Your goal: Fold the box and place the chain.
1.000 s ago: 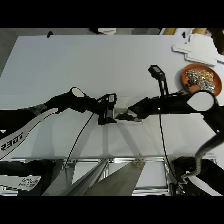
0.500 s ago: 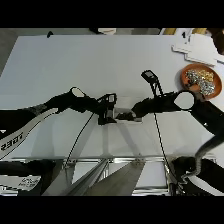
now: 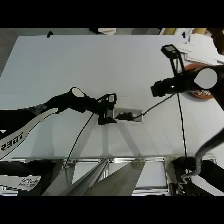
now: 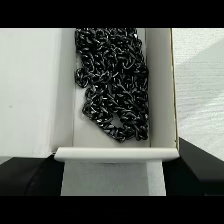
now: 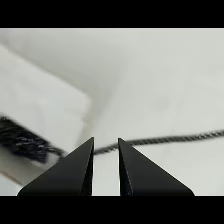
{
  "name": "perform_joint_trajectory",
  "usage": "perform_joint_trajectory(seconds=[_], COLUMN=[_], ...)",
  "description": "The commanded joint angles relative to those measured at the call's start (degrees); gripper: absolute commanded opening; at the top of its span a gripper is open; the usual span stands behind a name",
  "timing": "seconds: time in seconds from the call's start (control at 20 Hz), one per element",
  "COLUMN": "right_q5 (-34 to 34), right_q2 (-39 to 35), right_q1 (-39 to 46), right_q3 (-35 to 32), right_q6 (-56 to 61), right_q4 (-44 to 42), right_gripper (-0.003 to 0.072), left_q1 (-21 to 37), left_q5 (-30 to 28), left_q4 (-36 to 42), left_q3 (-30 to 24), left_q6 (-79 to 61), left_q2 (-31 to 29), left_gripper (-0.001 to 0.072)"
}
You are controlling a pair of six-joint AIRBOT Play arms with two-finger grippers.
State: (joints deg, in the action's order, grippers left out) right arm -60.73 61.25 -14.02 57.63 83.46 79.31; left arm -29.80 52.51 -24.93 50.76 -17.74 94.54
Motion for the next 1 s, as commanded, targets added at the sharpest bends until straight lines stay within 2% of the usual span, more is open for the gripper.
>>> perform_joint_trajectory(seconds=[0.0, 0.15, 0.2, 0.3, 0.8, 0.85, 0.9, 0.95], right_q5=[-3.0, -0.5, 0.3, 1.2, 4.3, 4.6, 5.1, 5.4], right_q2=[3.4, 6.9, 8.1, 10.0, 14.3, 15.1, 16.0, 17.2], right_q1=[5.2, 5.3, 5.3, 5.3, 5.3, 5.0, 4.5, 3.9], right_q3=[0.0, -3.0, -4.0, -5.2, -5.8, -5.8, -5.8, -5.8], right_q6=[7.0, 9.9, 10.1, 10.2, 12.7, 12.7, 12.7, 12.8], right_q4=[7.1, 7.9, 7.9, 8.0, 7.9, 8.0, 8.4, 8.5], right_gripper=[0.015, 0.0159, 0.0185, 0.0301, 0.0301, 0.0309, 0.036, 0.0371], left_q1=[0.1, 0.1, 0.1, 0.1, 0.1, 0.1, 0.1, 0.1], left_q5=[0.0, 0.0, 0.0, 0.0, 0.0, 0.0, 0.0, 0.0], left_q4=[0.0, 0.0, 0.0, 0.0, 0.0, 0.0, 0.0, 0.0], left_q3=[0.1, 0.1, 0.1, 0.1, 0.1, 0.1, 0.1, 0.1], left_q6=[0.0, 0.0, 0.0, 0.0, 0.0, 0.0, 0.0, 0.0], left_q2=[0.0, 0.0, 0.0, 0.0, 0.0, 0.0, 0.0, 0.0], left_gripper=[0.0209, 0.0209, 0.0209, 0.0209, 0.0209, 0.0209, 0.0209, 0.0209])
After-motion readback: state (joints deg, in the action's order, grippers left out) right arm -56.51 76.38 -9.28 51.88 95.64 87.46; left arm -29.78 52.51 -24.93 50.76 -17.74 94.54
